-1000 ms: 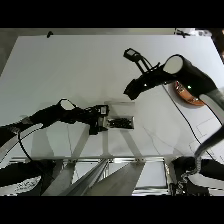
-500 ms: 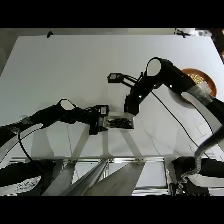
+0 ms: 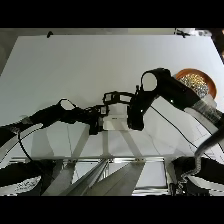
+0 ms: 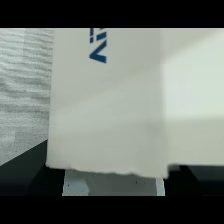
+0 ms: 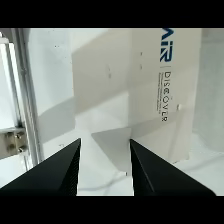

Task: Fold the box and place the chain.

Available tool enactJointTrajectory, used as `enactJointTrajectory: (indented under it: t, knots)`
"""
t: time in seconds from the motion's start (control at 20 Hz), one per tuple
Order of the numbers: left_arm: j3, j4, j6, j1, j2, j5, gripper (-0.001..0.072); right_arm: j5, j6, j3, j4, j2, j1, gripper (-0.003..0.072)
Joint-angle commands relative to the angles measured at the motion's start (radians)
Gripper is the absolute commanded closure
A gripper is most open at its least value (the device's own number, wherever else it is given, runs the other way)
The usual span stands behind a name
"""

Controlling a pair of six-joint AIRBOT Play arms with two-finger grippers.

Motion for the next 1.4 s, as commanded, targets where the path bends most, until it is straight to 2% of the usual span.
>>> enactJointTrajectory:
  t: [0.0, 0.45, 0.55, 0.65, 0.85, 0.95, 1.05, 1.1, 1.35]
  knots:
    - [0.000, 0.000, 0.000, 0.000, 0.000, 0.000, 0.0377, -0.127, 0.012, -0.069, -0.077, 0.033, 0.027, 0.0339]
    - [0.000, 0.000, 0.000, 0.000, 0.000, 0.000, 0.0377, -0.227, 0.082, -0.074, -0.120, 0.034, 0.040, 0.0347]
    - [0.000, 0.000, 0.000, 0.000, 0.000, 0.000, 0.0377, -0.234, 0.082, -0.074, -0.140, 0.034, 0.048, 0.0350]
    - [0.000, 0.000, 0.000, 0.000, 0.000, 0.000, 0.0377, -0.233, 0.082, -0.074, -0.149, 0.036, 0.048, 0.0398]
    - [0.000, 0.000, 0.000, 0.000, 0.000, 0.000, 0.0377, -0.219, 0.080, -0.074, -0.130, 0.071, 0.059, 0.0383]
    - [0.000, 0.000, 0.000, 0.000, 0.000, 0.000, 0.0377, -0.233, 0.077, -0.074, -0.117, 0.109, 0.080, 0.0250]
    - [0.000, 0.000, 0.000, 0.000, 0.000, 0.000, 0.0377, -0.245, 0.077, -0.074, -0.117, 0.123, 0.097, 0.0171]
    - [0.000, 0.000, 0.000, 0.000, 0.000, 0.000, 0.0377, -0.250, 0.077, -0.077, -0.119, 0.122, 0.105, 0.0098]
    - [0.000, 0.000, 0.000, 0.000, 0.000, 0.000, 0.0377, -0.303, 0.032, -0.174, -0.119, 0.122, 0.131, 0.0085]
